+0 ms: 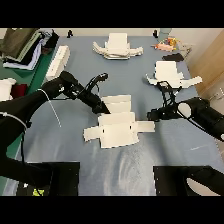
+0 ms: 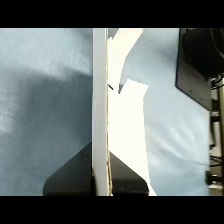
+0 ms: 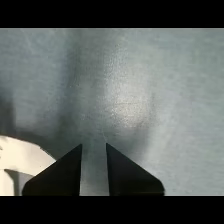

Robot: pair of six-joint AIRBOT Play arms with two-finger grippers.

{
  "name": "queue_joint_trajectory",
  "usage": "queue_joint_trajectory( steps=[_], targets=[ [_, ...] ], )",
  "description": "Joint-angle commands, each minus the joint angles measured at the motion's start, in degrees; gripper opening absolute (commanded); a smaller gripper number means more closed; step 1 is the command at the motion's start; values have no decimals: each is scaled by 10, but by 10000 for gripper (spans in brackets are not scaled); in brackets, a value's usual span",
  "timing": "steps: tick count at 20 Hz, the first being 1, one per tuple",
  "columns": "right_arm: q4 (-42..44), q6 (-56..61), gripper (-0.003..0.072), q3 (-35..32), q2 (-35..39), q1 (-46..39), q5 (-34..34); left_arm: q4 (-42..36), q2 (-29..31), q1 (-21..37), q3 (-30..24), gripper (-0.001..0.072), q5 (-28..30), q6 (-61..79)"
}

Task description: Fold the box.

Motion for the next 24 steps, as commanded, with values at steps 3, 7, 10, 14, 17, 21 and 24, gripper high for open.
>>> queue_joint_trajectory(
  steps=[3, 7, 10, 14, 17, 21, 24],
  targets=[
    [-25, 40, 244, 85, 3, 0, 20, 5, 74, -60, -43, 9, 136, 94],
    [-37, 70, 241, 109, 3, 0, 18, -88, 151, -105, -171, 9, 273, 268],
    [-37, 70, 222, 109, -9, 0, 16, -144, 182, -132, -240, 10, 325, 358],
    [-27, 70, 223, 109, -30, 0, 13, -145, 181, -167, -280, 11, 360, 360],
    [-15, 70, 222, 109, -39, 0, 13, -145, 181, -197, -295, 14, 389, 357],
    [-7, 70, 222, 108, -40, 0, 14, -144, 182, -198, -295, 15, 391, 331],
    [-7, 70, 222, 108, -40, 0, 17, -144, 203, -175, -294, 15, 392, 316]
  ],
)
